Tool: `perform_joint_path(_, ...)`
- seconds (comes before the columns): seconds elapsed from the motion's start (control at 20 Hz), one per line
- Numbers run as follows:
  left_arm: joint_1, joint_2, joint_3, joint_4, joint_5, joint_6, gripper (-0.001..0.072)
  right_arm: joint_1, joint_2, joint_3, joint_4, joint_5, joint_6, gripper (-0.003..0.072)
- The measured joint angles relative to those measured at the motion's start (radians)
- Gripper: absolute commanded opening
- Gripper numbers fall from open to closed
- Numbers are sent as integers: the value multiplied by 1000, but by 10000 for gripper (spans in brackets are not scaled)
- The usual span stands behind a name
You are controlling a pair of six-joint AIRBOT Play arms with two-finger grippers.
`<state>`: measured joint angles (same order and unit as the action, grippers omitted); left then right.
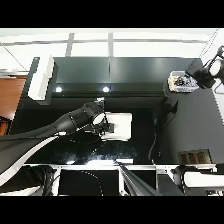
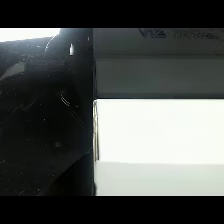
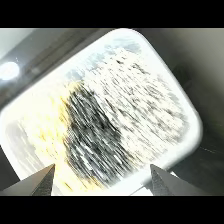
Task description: Fold the box and place the chain.
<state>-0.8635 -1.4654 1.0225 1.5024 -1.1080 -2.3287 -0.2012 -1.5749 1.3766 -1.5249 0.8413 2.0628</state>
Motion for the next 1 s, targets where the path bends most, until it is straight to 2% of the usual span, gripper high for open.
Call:
perform_joint_path(0.1, 0, 0, 0, 0, 0, 0, 31, -33, -113, 146, 72, 86, -13, 692)
perform_joint_path(0.35, 0, 0, 0, 0, 0, 0, 31, -62, -313, 420, 60, 281, 65, 673)
perform_joint_path(0.55, 0, 0, 0, 0, 0, 0, 31, -68, -390, 495, 41, 355, 126, 673)
perform_joint_path(0.7, 0, 0, 0, 0, 0, 0, 31, -69, -418, 513, 30, 366, 146, 656)
perform_joint_path(0.75, 0, 0, 0, 0, 0, 0, 31, -70, -427, 517, 27, 370, 150, 466)
perform_joint_path(0.8, 0, 0, 0, 0, 0, 0, 31, -70, -434, 518, 18, 378, 153, 416)
perform_joint_path(0.85, 0, 0, 0, 0, 0, 0, 32, -71, -439, 520, 14, 385, 153, 249)
perform_joint_path(0.95, 0, 0, 0, 0, 0, 0, 32, -71, -444, 522, 23, 385, 140, 27)
perform_joint_path(1.0, 0, 0, 0, 0, 0, 0, 31, -71, -444, 523, 24, 388, 127, 18)
